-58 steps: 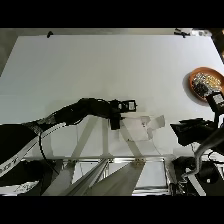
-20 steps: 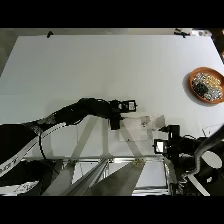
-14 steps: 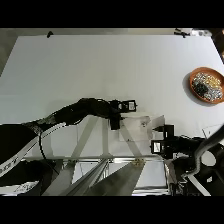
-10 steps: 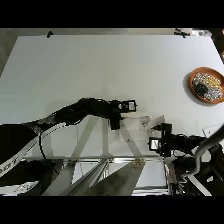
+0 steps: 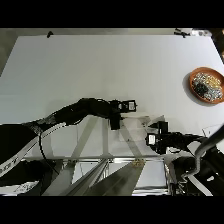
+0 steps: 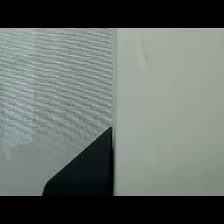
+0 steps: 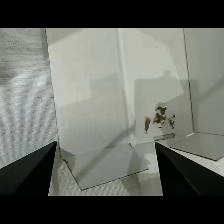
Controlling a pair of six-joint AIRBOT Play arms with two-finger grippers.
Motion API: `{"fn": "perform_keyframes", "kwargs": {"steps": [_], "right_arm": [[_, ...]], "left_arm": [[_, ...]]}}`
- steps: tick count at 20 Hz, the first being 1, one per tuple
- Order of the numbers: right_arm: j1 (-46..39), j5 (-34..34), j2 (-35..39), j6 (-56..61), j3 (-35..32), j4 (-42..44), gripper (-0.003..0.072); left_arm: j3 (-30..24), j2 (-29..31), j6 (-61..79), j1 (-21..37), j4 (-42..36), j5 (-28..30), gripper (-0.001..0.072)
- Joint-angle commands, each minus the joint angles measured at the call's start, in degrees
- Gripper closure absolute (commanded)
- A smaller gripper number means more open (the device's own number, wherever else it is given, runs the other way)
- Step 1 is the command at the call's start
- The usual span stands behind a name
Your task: Fold the box and place the chain.
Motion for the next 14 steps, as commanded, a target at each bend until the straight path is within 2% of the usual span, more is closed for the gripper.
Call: {"fn": "perform_keyframes", "kwargs": {"steps": [1,5,10,12,14], "right_arm": [[0.0,-3.3,-1.1,-1.1,0.4,2.1,-0.0011],[0.0,-7.5,-0.9,-2.6,1.4,4.6,-0.0011],[0.0,-8.5,-0.9,-4.6,2.7,7.8,-0.0012],[-2.6,-8.4,-0.9,-7.3,3.1,11.7,-0.0012],[-5.8,-7.9,-0.9,-7.6,3.3,12.1,-0.0012]], "left_arm": [[0.0,0.0,0.0,0.0,0.0,0.0,0.0699],[0.0,0.0,0.0,0.0,0.0,0.0,0.0699],[0.0,0.0,0.0,0.0,0.0,0.0,0.0699],[0.0,0.0,0.0,0.0,0.0,0.0,0.0699],[0.0,0.0,0.0,0.0,0.0,0.0,0.0699]]}}
